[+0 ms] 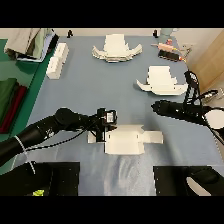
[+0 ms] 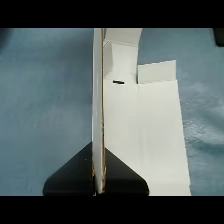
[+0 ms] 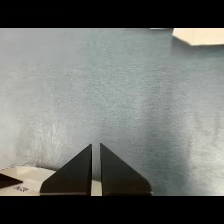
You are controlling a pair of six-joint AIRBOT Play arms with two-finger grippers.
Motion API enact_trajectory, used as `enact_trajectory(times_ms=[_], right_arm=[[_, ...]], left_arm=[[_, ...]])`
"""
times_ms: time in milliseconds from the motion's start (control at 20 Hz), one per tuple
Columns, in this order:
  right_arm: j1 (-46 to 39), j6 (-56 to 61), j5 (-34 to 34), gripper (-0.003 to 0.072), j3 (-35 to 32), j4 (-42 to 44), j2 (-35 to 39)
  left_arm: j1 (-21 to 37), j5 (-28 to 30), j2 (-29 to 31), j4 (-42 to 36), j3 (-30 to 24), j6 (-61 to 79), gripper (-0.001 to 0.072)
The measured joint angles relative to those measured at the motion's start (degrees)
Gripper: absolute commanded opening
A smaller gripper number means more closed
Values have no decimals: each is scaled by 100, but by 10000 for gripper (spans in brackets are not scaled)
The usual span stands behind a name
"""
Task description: Fold the box.
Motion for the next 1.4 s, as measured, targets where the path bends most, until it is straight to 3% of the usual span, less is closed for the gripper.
enact_trajectory(times_ms=[400, 950, 1400], right_arm=[[9, 0, -118, 39, 0, 48, -2], [0, 0, -188, 40, 0, 81, -2], [4, -2, -280, 39, 0, 85, -2]], left_arm=[[-37, 103, -306, -94, -48, 197, 14], [-116, 1196, 444, -413, -94, 942, 9], [-804, 2229, 260, -785, -737, 1200, 9]])
